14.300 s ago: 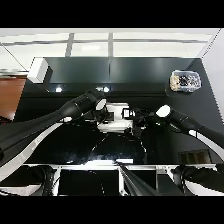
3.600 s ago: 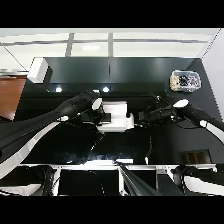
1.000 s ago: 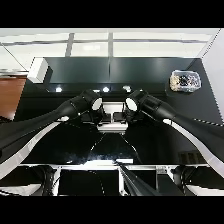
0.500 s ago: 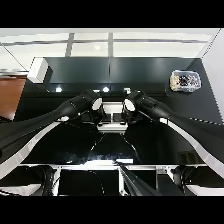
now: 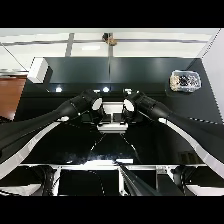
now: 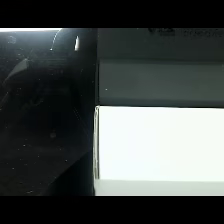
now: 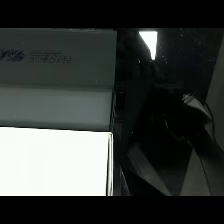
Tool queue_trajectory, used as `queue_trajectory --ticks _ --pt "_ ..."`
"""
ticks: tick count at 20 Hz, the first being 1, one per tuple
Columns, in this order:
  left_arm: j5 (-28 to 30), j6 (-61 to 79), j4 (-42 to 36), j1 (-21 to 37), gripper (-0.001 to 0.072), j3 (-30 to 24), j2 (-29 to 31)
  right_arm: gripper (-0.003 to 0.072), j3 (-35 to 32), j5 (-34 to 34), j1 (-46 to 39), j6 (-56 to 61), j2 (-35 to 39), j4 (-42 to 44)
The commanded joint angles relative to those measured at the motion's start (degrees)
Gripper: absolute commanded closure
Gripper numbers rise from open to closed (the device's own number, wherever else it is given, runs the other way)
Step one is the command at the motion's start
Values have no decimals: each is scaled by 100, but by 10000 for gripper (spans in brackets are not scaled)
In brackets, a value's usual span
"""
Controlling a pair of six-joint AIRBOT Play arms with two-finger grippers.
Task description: Fold the box and place the chain.
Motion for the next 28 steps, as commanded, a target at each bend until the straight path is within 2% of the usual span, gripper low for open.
queue_trajectory --ticks 1,2,9,11,24,26,27,28 --pt "2 0 2 0 682 -2 0 597 2 11 4 68 -4 13" --pt "0 0 2 0 682 -2 0 672 2 2 7 52 -4 31" --pt "-2 0 2 0 682 -2 0 667 2 72 125 55 4 -129" --pt "-2 0 2 0 682 -2 0 472 2 90 125 61 17 -127" --pt "-4 0 2 0 682 -2 0 476 0 120 125 66 -59 -129" --pt "-7 0 2 0 682 -2 0 489 2 120 127 76 -68 -127" --pt "-7 0 2 0 682 -2 0 534 2 120 127 76 -68 -127" --pt "-7 0 2 0 682 -2 0 614 2 120 127 76 -68 -127"
